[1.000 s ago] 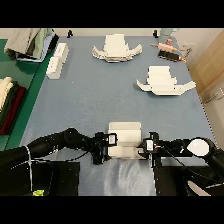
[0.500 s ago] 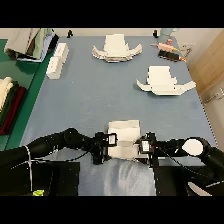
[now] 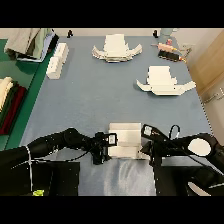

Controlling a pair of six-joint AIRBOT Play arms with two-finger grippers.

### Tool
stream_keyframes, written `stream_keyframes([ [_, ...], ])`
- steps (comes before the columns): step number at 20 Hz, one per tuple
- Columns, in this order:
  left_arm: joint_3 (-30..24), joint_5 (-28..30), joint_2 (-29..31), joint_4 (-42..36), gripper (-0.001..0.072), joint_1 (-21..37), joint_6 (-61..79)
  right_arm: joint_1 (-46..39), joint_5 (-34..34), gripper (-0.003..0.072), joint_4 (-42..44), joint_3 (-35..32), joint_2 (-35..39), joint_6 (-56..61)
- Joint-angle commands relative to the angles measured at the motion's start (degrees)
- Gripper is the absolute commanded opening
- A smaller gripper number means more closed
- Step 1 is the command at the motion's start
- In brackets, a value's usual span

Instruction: Fold the box.

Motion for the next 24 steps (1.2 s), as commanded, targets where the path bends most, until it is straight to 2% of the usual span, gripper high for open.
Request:
stream_keyframes([
  [1, -0.02, 0.0, -0.02, 0.07, 0.0471, -0.02, 0.02, -0.13, 8.81, 0.0002, -17.7, 5.38, 2.01, 37.9],
  [2, -0.02, 0.0, -0.02, 0.07, 0.047, -0.02, 0.02, -0.46, 10.19, 0.0002, -25.27, 7.69, 2.34, 50.86],
  [5, -0.02, 0.0, -0.02, 0.07, 0.047, -0.02, 0.02, -2.08, 16.48, 0.0002, -42.71, 13.97, 2.45, 73.96],
  [7, -0.02, 0.0, -0.02, 0.07, 0.0471, -0.02, 0.0, -5.79, 22.45, 0.0002, -43.41, 15.15, 1.25, 78.64],
  [9, -0.02, 0.0, -0.02, 0.07, 0.047, -0.02, 0.02, -10.32, 26.95, 0.0002, -40.65, 14.03, -1.14, 79.06],
  [11, -0.02, 0.0, -0.02, 0.07, 0.047, -0.02, 0.02, -13.75, 26.56, 0.0002, -34.67, 12.15, -3.61, 77.5],
  [15, -0.02, 0.0, -0.02, 0.07, 0.047, -0.02, 0.02, -14.67, 21.53, 0.0002, -26.18, 6.32, -7.98, 75.12],
  [18, -0.02, 0.0, -0.02, 0.07, 0.047, -0.02, 0.02, -14.67, 14.8, 0.0001, -17.88, 2.25, -8.87, 70.53],
  [24, -0.02, 0.0, -0.02, 0.07, 0.047, -0.02, 0.02, -14.64, 11.47, 0.0001, -5.97, 1.88, -8.39, 61.2],
])
